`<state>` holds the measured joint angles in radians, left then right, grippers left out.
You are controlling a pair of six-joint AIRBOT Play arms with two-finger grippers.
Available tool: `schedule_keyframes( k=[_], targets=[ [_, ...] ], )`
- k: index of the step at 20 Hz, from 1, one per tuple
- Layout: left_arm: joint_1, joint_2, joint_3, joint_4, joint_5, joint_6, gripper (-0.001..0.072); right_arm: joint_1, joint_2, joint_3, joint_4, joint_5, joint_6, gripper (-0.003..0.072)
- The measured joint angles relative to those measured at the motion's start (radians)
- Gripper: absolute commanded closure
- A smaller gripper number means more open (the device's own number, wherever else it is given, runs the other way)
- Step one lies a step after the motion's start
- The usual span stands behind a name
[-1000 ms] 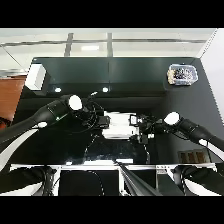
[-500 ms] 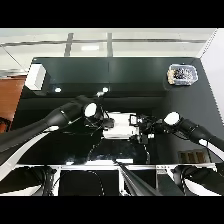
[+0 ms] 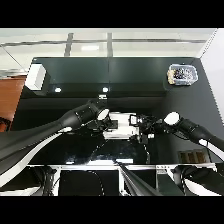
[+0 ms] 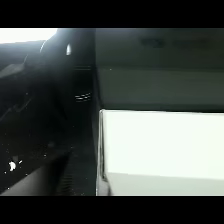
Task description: Fold the box and place the chain.
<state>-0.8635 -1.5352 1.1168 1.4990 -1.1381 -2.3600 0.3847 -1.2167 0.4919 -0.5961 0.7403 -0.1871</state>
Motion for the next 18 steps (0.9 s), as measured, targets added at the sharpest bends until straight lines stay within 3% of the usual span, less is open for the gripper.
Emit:
schedule_keyframes(
  k=[2,3,4,5,9,10,12,13,16,17,18],
  targets=[
    [-0.002,-0.009,0.002,0.002,-0.001,-0.011,0.0373,0.0,0.0,0.0,0.0,0.0,0.0,0.05],
    [-0.003,-0.011,0.002,0.003,-0.003,-0.015,0.041,0.0,0.0,0.0,0.0,0.0,0.0,0.05],
    [-0.003,-0.014,0.002,0.003,-0.003,-0.02,0.0572,0.0,0.0,0.0,0.0,0.0,0.0,0.05],
    [-0.004,-0.015,0.003,-0.001,0.002,-0.022,0.0689,0.0,0.0,0.0,0.001,0.0,0.0,0.05],
    [-0.004,-0.018,0.003,-0.009,0.002,-0.022,0.0685,0.0,-0.001,0.0,-0.002,0.0,-0.003,0.05],
    [-0.004,-0.018,0.003,-0.013,0.004,-0.022,0.0644,0.0,-0.001,0.0,-0.002,0.0,-0.002,0.05],
    [-0.004,-0.019,0.003,-0.026,0.011,-0.029,0.032,0.0,-0.001,0.0,0.0,0.002,0.001,0.05],
    [-0.004,-0.02,0.002,-0.023,-0.001,-0.029,0.0243,0.0,0.0,0.0,0.0,0.002,0.001,0.05],
    [-0.003,-0.02,0.002,-0.029,0.002,-0.029,0.0257,0.0,0.0,0.0,-0.003,0.002,0.001,0.05],
    [-0.003,-0.02,0.002,-0.032,0.006,-0.029,0.0421,0.0,0.0,0.0,-0.003,0.002,0.0,0.0499],
    [-0.004,-0.02,0.003,-0.041,0.021,-0.029,0.063,0.0,0.0,0.0,-0.002,0.002,0.001,0.05]
  ],
)
